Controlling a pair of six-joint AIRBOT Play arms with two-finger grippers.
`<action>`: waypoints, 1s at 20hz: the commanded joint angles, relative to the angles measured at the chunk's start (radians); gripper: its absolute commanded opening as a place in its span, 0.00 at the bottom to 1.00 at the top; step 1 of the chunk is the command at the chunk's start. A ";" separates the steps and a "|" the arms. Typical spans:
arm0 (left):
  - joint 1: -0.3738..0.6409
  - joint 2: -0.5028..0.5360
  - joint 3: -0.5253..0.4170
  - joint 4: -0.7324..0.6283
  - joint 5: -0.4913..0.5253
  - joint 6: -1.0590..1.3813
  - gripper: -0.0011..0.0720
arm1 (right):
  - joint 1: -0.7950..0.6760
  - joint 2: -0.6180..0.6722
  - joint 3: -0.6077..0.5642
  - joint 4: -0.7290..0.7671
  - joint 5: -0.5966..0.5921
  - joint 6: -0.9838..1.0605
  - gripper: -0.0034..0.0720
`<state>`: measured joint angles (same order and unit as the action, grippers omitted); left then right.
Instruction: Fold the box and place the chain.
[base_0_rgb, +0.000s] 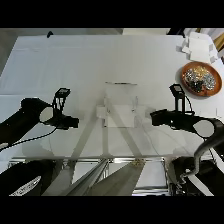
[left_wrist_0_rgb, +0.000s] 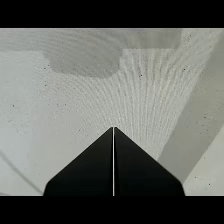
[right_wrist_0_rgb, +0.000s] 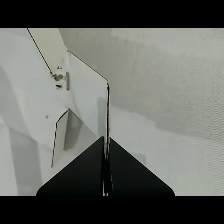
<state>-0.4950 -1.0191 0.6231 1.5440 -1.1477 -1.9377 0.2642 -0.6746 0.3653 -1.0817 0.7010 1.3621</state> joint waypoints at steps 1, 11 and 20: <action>0.001 0.000 -0.001 -0.010 0.010 0.004 0.03 | 0.009 0.001 -0.006 -0.018 -0.013 0.003 0.06; 0.001 0.000 -0.001 0.012 0.055 0.004 0.03 | 0.009 0.001 -0.006 -0.017 -0.006 0.003 0.06; 0.004 0.000 -0.001 -0.310 0.237 0.659 0.12 | 0.009 0.001 -0.006 -0.016 -0.006 0.049 0.07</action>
